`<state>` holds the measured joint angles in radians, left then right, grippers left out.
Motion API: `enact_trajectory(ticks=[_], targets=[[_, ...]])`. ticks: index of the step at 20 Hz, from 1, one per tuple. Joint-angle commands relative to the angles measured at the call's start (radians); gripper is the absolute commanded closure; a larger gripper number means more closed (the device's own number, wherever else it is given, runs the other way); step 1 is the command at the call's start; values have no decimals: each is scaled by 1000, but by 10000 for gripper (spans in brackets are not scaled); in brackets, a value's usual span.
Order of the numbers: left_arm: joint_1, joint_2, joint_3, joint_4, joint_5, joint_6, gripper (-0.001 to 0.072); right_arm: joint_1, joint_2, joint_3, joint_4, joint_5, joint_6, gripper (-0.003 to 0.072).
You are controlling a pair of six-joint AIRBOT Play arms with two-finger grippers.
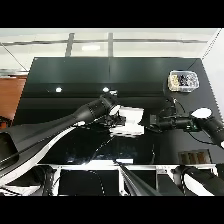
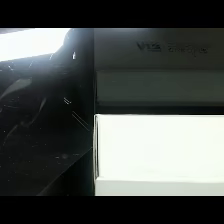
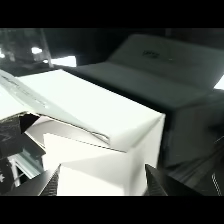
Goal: Fold the box and place the chain.
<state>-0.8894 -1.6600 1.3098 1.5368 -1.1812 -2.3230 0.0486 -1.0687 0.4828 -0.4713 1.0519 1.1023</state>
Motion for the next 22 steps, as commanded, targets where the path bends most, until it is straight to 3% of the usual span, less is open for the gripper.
enact_trajectory(ticks=[1,3,12,18,19,22], targets=[[0,0,1,0,-2,2,677,106,0,5,-8,-85,117,88],[0,0,1,0,-2,5,677,132,0,5,-35,-108,160,155],[0,0,1,0,-2,5,677,210,0,17,-262,-142,362,155],[0,0,1,0,-1,5,677,301,-2,149,-525,-136,575,157],[0,0,1,0,-1,5,677,333,-5,166,-553,-137,607,240],[0,0,1,0,-1,5,677,423,-48,228,-714,-113,765,253]])
